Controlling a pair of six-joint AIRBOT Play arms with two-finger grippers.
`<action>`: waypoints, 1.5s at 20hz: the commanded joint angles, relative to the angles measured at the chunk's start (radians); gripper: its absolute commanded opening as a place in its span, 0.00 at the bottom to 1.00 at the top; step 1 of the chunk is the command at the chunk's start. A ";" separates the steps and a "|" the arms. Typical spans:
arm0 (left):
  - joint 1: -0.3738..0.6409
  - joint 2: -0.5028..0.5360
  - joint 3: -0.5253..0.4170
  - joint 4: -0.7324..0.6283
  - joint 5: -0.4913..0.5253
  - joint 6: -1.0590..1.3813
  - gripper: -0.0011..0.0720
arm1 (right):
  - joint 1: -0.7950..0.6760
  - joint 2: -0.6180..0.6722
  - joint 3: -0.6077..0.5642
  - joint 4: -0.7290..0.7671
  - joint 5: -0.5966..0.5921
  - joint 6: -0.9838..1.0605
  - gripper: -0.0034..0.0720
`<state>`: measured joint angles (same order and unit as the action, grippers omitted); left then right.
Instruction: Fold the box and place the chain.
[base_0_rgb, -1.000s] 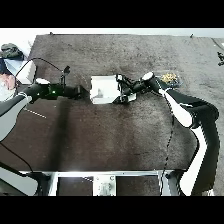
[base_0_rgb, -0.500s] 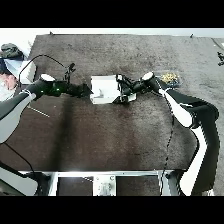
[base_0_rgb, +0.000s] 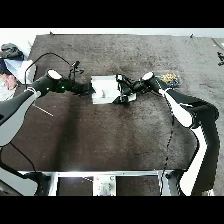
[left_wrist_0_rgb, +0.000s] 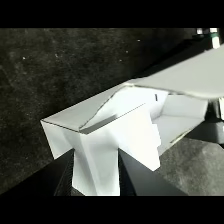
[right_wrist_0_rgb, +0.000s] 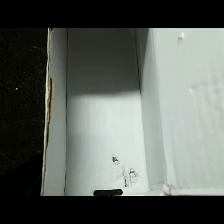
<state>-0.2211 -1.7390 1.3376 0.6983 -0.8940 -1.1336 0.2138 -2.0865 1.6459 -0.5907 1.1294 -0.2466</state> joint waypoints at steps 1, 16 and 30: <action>-0.030 0.000 0.025 0.119 0.021 -0.154 0.42 | 0.001 -0.001 0.000 0.000 0.000 0.000 0.67; -0.158 -0.011 0.073 0.405 0.061 -0.510 0.42 | 0.001 -0.001 0.000 0.000 0.000 0.000 0.67; -0.270 -0.166 0.381 0.833 -0.266 -0.858 0.42 | 0.001 -0.001 0.000 0.000 0.000 0.000 0.67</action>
<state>-0.4862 -1.8965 1.7031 1.4754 -1.1320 -1.9579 0.2138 -2.0865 1.6459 -0.5907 1.1290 -0.2462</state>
